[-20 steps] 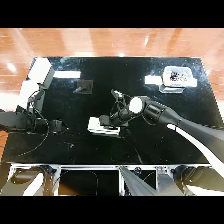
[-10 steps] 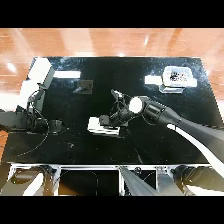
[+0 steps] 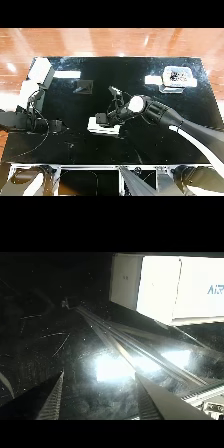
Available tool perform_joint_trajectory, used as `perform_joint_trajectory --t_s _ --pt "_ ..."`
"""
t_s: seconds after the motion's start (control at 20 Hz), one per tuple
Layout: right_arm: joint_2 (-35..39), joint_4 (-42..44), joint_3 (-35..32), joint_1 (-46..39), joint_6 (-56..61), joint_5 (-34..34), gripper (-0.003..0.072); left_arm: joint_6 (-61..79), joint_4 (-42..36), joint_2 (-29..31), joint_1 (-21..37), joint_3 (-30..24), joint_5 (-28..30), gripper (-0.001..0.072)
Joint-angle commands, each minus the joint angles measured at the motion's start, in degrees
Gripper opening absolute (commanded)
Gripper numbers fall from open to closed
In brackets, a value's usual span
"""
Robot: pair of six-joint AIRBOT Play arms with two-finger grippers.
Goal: Fold the box and place the chain.
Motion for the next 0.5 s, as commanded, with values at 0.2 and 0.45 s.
perform_joint_trajectory --t_s 0.2,0.45 --pt "-2.16 1.95 0.09 1.31 -0.87 -4.61 0.0031 0.0 -0.07 -0.02 -0.02 -0.02 0.04 0.0552" --pt "-4.46 1.55 0.09 1.36 -0.85 -4.79 0.0031 0.0 -0.09 -0.02 -0.02 -0.02 0.04 0.0552"
